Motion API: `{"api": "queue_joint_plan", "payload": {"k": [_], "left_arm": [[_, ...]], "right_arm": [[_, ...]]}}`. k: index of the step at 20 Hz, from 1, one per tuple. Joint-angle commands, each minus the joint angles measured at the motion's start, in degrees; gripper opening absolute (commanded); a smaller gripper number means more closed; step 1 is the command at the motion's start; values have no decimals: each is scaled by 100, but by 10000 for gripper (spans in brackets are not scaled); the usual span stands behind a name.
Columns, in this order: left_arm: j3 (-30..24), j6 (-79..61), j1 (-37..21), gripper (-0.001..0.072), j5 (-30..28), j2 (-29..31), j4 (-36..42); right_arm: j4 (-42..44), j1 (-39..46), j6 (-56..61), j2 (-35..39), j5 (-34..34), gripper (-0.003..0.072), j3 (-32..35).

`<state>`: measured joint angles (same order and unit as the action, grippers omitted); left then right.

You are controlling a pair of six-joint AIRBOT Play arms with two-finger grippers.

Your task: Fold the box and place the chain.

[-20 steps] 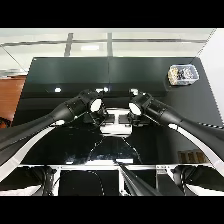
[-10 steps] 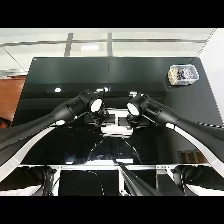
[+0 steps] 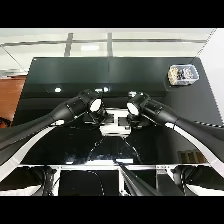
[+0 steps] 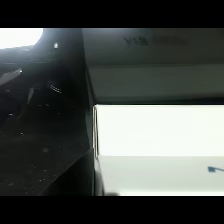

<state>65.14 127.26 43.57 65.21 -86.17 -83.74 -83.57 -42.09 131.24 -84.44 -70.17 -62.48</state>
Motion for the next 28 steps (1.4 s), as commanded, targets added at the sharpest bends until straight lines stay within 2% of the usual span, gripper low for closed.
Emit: {"api": "queue_joint_plan", "payload": {"k": [1,2,3,6,8,12,15,17,19,21,24,25,26,28], "left_arm": [[2,2,-2,24,-4,2,48],[2,2,-2,24,-4,2,46],[2,2,-2,24,-4,2,48],[2,2,-2,24,-7,2,48],[2,2,-2,24,-11,2,46],[2,2,-2,24,-4,0,46],[0,2,-2,24,-59,-2,13],[0,133,-17,23,-181,-13,0],[11,684,-22,22,-238,-11,-181],[81,820,0,22,-181,-11,-487],[144,774,-42,22,-177,-11,-551],[138,675,-42,23,-175,-11,-540],[138,514,-37,23,-170,-11,-529],[138,450,-35,24,-175,-11,-525]], "right_arm": [[20,7,-94,4,28,107,-35],[20,4,-105,2,31,38,-35],[39,2,-149,2,39,14,-35],[35,9,-223,11,39,20,-35],[17,7,-251,83,55,350,-35],[-256,7,-988,748,-55,356,-35],[-664,13,-1331,1792,-247,356,-35],[-1574,20,-1344,2492,-361,356,-35],[-2892,63,-1344,2975,-474,357,-33],[-3895,444,-1344,3077,-525,357,-28],[-3821,1884,-1344,2922,367,387,44],[-3700,2396,-1346,2811,717,585,42],[-3506,2911,-1412,2651,1093,699,42],[-2879,3814,-1598,2210,1847,699,26]]}}
